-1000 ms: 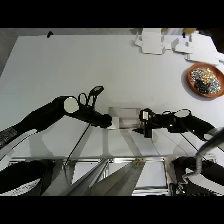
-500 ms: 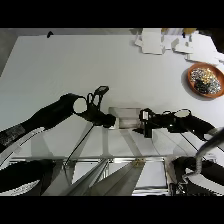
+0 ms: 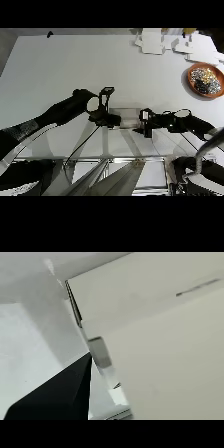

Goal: Fold the box and place the chain.

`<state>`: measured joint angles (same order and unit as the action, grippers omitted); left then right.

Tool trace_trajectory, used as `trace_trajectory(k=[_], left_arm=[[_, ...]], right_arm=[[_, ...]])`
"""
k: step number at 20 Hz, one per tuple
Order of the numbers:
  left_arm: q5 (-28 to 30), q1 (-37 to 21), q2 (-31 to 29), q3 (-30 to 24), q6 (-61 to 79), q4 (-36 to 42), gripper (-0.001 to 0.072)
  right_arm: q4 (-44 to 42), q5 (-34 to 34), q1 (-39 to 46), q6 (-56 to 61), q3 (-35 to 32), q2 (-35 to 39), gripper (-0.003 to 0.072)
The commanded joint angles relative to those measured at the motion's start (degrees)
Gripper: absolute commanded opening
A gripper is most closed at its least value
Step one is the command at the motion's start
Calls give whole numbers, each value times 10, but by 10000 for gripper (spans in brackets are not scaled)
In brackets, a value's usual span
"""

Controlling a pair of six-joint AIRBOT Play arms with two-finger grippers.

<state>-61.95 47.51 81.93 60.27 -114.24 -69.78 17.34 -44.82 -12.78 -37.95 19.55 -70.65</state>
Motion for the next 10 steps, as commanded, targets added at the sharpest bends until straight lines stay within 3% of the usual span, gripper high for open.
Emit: trace_trajectory(k=[1,10], left_arm=[[-9,12,15,30,-83,-40,299],[-4,27,26,31,-211,-79,292]], right_arm=[[0,-1,0,0,0,0,439],[0,-1,0,0,0,0,439]])
